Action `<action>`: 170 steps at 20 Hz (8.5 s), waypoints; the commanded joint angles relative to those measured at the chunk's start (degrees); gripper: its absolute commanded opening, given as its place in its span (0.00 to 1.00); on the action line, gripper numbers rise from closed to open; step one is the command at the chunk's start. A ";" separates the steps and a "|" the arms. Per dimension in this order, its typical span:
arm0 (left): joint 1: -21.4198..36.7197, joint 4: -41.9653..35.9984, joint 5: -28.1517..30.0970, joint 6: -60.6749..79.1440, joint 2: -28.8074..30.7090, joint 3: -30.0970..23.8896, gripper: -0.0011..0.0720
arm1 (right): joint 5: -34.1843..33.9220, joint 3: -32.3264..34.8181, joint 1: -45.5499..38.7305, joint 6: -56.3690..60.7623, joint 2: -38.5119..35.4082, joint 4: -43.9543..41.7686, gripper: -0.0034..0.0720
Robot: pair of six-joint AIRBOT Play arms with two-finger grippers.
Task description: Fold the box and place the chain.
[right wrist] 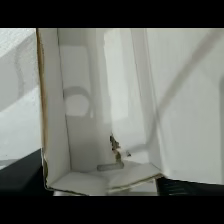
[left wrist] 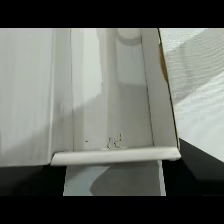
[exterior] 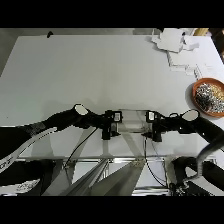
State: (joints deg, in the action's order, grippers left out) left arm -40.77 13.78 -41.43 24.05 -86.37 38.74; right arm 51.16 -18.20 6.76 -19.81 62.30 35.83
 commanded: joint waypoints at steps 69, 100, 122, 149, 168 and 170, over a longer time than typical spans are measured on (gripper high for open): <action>-0.02 0.00 0.04 -0.04 0.04 0.00 0.31 | 3.06 -3.58 5.73 11.02 -4.63 9.09 0.25; -0.02 0.00 0.04 -0.04 0.04 0.00 0.31 | 15.93 -5.46 -20.39 78.51 -12.57 28.59 0.08; -0.02 -0.02 0.04 -0.04 0.04 0.00 0.31 | 17.49 -2.82 -20.39 73.37 -8.83 5.84 0.23; -0.04 -0.02 0.04 -0.04 0.04 0.00 0.31 | 3.96 -11.76 15.50 116.83 -9.07 33.24 0.59; -0.02 -0.02 0.04 -0.04 0.04 0.00 0.31 | 4.46 -17.90 29.11 147.47 1.20 49.64 0.59; -0.02 -0.02 0.04 -0.04 0.04 0.00 0.31 | 5.64 -18.84 29.40 147.43 1.05 49.68 0.59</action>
State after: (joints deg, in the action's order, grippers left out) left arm -40.77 13.72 -41.30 23.99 -86.37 38.74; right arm 54.33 -36.29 35.75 125.64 63.35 83.94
